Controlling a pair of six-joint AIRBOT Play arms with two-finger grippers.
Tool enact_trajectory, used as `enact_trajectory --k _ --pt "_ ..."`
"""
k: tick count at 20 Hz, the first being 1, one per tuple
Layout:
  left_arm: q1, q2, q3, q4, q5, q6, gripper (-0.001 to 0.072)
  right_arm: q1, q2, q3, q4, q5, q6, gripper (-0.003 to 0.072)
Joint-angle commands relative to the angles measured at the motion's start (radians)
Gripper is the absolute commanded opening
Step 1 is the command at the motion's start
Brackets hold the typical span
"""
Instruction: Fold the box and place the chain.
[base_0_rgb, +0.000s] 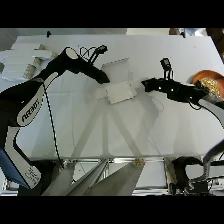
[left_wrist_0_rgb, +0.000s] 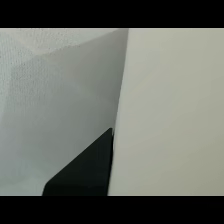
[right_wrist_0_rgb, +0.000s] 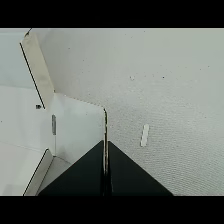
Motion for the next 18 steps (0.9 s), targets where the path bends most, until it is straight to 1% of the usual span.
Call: enact_trajectory --k 1,4,5,7,8,10,12,16,18 --pt "0.000 0.000 0.000 -0.019 0.001 0.001 0.0005 0.000 0.000 0.000 0.001 0.001 0.000 0.0013" --pt "0.000 0.000 0.000 -0.023 0.002 0.001 0.0005 0.000 0.000 0.000 0.002 0.001 0.000 0.0017" --pt "0.000 0.000 0.000 -0.026 0.001 0.002 0.0004 0.000 0.000 0.000 0.001 0.001 0.000 0.0074" --pt "0.000 0.000 0.000 -0.035 0.001 0.002 0.0003 0.000 0.000 0.000 0.002 0.006 0.004 0.0335" --pt "0.000 0.002 0.000 -0.038 -0.001 0.002 0.0003 0.000 0.000 0.000 0.002 0.013 0.004 0.0361" --pt "0.001 0.008 0.000 -0.037 -0.018 0.030 0.0002 -0.002 0.003 0.000 0.001 0.048 0.004 0.0361" --pt "0.002 0.022 0.000 -0.037 -0.045 0.111 0.0001 -0.002 0.025 0.000 0.001 0.066 0.004 0.0365" --pt "0.003 0.066 0.000 -0.038 -0.107 0.239 0.0001 -0.009 0.124 0.000 0.001 0.022 0.003 0.0365" --pt "0.003 0.086 0.000 -0.037 -0.145 0.274 0.0001 -0.030 0.184 0.000 0.001 0.024 0.004 0.0364"
